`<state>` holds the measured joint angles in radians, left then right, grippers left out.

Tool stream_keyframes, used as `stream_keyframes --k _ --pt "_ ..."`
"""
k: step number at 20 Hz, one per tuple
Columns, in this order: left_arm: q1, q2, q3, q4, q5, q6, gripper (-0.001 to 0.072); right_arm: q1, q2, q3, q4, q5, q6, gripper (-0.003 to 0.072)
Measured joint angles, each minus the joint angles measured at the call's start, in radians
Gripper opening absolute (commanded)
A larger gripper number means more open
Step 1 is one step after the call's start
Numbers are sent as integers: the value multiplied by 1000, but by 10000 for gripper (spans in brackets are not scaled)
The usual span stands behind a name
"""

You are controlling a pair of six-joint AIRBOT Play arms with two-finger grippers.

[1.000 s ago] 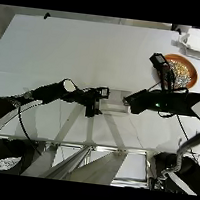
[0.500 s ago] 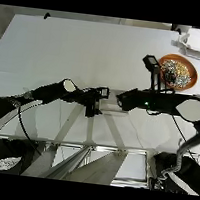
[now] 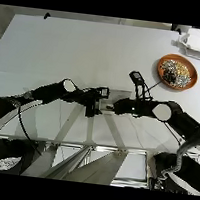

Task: Fold the box and place the chain.

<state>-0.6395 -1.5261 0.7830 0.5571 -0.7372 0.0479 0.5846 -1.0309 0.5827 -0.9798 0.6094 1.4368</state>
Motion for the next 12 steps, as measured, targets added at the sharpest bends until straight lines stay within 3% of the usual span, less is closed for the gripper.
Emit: stream_keyframes --k 1,2,7,12 --pt "0 0 0 0 0 0 412 1 -23 -5 0 -16 0 229" --pt "0 0 0 0 0 0 412 1 -40 -8 0 -25 -2 306" --pt "0 0 0 0 0 0 412 1 -31 -15 23 -53 -23 297" --pt "0 0 0 0 0 0 412 -55 151 -16 18 -6 -31 298"
